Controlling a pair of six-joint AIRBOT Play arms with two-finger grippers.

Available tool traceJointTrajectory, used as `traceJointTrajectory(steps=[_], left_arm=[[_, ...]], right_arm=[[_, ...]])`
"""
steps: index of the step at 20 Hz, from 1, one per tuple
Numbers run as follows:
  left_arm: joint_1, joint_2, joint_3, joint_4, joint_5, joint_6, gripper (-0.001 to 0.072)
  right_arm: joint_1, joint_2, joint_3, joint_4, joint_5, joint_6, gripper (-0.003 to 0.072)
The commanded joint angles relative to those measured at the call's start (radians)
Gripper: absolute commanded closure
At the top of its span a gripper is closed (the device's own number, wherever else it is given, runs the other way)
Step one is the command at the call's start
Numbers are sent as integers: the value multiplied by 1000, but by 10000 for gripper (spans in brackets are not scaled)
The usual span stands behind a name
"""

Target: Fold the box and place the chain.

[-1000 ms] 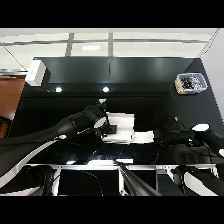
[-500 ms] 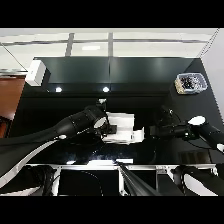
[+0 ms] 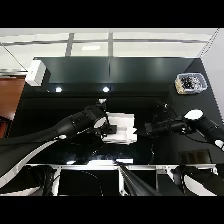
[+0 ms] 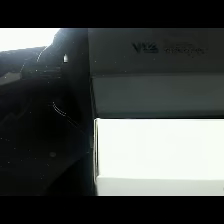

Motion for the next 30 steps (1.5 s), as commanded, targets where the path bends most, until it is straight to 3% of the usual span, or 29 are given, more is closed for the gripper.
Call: traceJointTrajectory(steps=[1,5,6,7,12,18,30], left_arm=[[0,1,1,0,0,0,682],[0,1,1,0,0,0,682],[0,1,1,0,0,0,682],[0,1,1,0,0,0,682],[0,1,1,0,0,0,682],[0,1,1,0,0,0,681],[0,1,1,0,0,0,682]], right_arm=[[108,0,44,-13,-89,85,102],[245,0,113,-190,-149,264,104],[265,0,130,-224,-150,307,184],[282,0,146,-254,-150,342,210],[300,0,175,-316,-152,457,209],[407,-4,265,-538,-155,663,210],[457,-22,284,-576,-105,797,210]])
